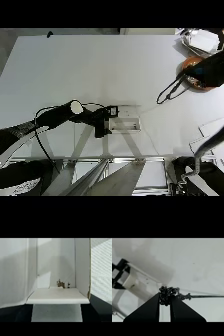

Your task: Fold the box and place the chain.

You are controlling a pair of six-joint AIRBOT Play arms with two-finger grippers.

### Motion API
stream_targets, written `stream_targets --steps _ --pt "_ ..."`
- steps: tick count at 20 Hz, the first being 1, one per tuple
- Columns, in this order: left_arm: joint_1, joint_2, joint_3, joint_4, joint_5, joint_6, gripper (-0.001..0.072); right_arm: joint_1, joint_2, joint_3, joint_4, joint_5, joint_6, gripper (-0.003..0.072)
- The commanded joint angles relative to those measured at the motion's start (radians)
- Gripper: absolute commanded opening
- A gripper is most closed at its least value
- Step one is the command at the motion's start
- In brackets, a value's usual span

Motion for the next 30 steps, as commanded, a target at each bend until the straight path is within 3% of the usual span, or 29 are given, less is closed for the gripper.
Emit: stream_targets --steps 1,5,10,14,23,30 --pt "0.0 0.0 0.0 0.0 0.0 0.0 0.0286 0.123 0.002 -0.003 0.004 0.017 0.05 0.0015" --pt "0.0 0.0 0.0 0.0 0.0 0.0 0.0286 0.274 0.002 -0.08 0.003 -0.058 0.084 0.0015" --pt "0.0 0.0 0.0 0.0 0.0 0.0 0.0286 0.399 0.001 -0.275 -0.002 -0.219 0.1 0.0015" --pt "0.0 0.0 0.0 0.0 0.0 0.0 0.0286 0.403 0.0 -0.415 0.005 -0.36 0.099 0.0014" --pt "0.0 0.0 0.0 0.0 0.0 0.0 0.0286 0.403 -0.008 -0.687 0.056 -0.485 0.076 0.0012" --pt "0.0 0.0 0.0 0.0 0.0 0.0 0.0286 0.403 -0.14 -0.737 0.139 -0.521 -0.01 0.0013"
